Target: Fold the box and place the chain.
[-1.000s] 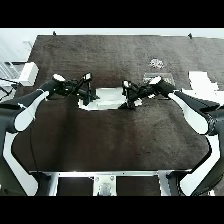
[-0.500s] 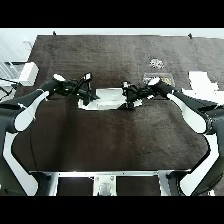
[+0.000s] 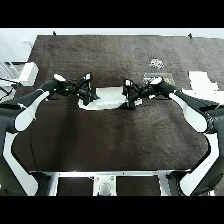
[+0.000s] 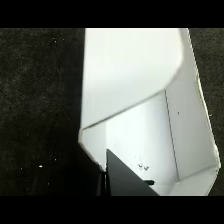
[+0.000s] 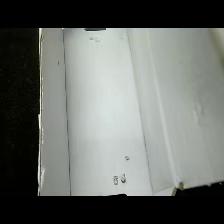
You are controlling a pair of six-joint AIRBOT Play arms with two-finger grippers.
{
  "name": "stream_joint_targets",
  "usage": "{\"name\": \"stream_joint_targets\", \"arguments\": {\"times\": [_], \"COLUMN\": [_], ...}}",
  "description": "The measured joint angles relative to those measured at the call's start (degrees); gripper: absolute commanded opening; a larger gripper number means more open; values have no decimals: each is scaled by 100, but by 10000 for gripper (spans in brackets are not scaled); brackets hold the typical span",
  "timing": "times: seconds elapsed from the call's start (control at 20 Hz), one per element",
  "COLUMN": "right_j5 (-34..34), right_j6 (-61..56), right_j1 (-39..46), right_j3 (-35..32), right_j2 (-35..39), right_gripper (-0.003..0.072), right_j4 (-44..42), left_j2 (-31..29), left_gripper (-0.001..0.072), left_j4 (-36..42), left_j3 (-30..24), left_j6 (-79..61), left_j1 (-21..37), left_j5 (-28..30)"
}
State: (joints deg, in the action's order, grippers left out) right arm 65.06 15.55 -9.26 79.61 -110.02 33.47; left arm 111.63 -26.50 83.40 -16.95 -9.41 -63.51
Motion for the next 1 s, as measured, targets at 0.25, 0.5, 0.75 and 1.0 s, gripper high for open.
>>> {"name": "stream_joint_targets", "arguments": {"times": [0.25, 0.5, 0.75, 1.0], "right_j5": [63, 96, 98, 94], "right_j6": [0, 13, 52, 66], "right_j1": [13, 15, 39, 52], "right_j3": [0, 0, 2, 2], "right_j2": [-48, -68, -74, -74], "right_gripper": [654, 584, 584, 584], "right_j4": [-17, -24, -17, 2], "left_j2": [0, 0, 0, 0], "left_gripper": [21, 21, 21, 21], "left_j4": [0, -2, 0, 0], "left_j3": [0, 0, 0, 0], "left_j6": [0, -2, -2, -2], "left_j1": [0, 0, -2, -2], "left_j5": [-2, -9, -7, -7]}}
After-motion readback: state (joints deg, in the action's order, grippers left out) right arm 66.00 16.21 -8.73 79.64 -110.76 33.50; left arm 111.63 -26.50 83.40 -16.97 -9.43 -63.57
